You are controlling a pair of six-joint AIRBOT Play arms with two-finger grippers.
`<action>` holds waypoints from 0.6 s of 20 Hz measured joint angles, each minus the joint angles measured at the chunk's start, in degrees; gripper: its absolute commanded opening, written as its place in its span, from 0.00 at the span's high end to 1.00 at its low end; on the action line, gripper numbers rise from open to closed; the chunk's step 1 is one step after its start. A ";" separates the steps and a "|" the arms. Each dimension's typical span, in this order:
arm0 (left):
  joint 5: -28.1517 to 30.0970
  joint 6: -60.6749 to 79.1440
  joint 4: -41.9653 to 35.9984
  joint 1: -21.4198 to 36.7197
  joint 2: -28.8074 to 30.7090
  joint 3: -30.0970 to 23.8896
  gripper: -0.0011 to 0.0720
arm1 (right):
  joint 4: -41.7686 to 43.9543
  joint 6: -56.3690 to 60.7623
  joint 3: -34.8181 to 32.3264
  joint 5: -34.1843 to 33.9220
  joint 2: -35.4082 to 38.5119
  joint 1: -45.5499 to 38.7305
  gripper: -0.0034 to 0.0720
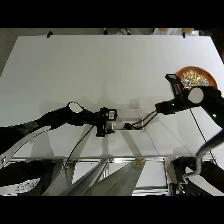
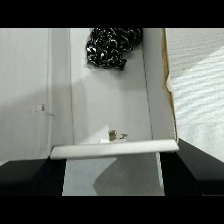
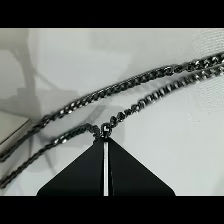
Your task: Fold the box and place the chain.
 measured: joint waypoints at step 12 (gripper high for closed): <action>0.00 0.00 0.00 0.00 0.00 0.00 0.45 | 18.23 -8.50 -0.02 7.37 21.22 0.02 0.93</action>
